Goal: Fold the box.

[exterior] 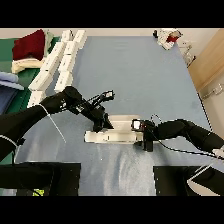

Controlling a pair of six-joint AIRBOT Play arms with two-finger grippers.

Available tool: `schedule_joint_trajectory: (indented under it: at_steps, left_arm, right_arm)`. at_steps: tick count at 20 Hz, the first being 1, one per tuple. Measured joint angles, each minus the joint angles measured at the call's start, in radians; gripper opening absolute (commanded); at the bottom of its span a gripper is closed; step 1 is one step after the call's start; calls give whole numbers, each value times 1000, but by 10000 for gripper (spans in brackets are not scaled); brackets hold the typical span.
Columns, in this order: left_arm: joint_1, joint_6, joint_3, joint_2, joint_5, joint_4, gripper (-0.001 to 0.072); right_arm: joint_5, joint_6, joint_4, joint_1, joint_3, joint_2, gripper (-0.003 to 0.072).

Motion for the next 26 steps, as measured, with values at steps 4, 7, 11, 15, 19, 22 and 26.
schedule_joint_trajectory:
  at_steps: [4,7,11,15,19,22,26]
  left_arm:
    - [0,0,0,0,0,0,12]
    - [0,0,0,0,0,0,12]
    - [0,0,0,0,0,0,14]
    - [0,-3,0,0,3,0,16]
    - [3,-5,0,0,22,14,321]
    - [10,-18,3,0,14,12,565]
    - [55,-140,21,21,-16,46,616]
  right_arm:
    - [0,0,0,0,0,0,514]
    - [0,0,0,0,0,0,514]
    - [0,0,0,0,0,0,514]
    - [0,0,0,0,0,0,514]
    - [0,0,0,0,0,0,514]
    - [0,0,0,0,0,0,514]
    - [0,0,0,0,0,0,514]
